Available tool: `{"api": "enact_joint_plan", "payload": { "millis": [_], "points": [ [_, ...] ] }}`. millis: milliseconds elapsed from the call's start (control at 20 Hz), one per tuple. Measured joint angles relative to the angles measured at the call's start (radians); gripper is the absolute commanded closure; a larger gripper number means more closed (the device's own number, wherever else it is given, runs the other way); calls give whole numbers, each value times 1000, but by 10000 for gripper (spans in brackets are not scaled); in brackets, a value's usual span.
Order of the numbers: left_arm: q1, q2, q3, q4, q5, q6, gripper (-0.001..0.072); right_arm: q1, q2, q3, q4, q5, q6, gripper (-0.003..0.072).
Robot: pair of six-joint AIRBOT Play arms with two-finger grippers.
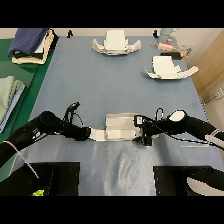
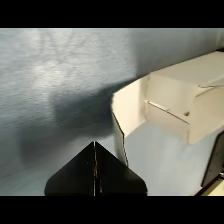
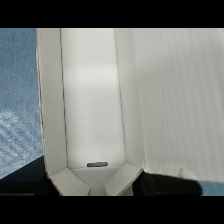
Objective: Fold the box.
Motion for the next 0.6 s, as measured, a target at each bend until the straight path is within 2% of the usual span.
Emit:
{"api": "enact_joint_plan", "payload": {
  "millis": [250, 600],
  "points": [
    [-102, -25, 2, -101, 56, 36, 691, 0, 0, 0, 0, 0, 0, 179],
    [-100, -31, 66, -123, 53, 45, 689, 0, 0, 0, 0, 0, 0, 179]
  ]
}}
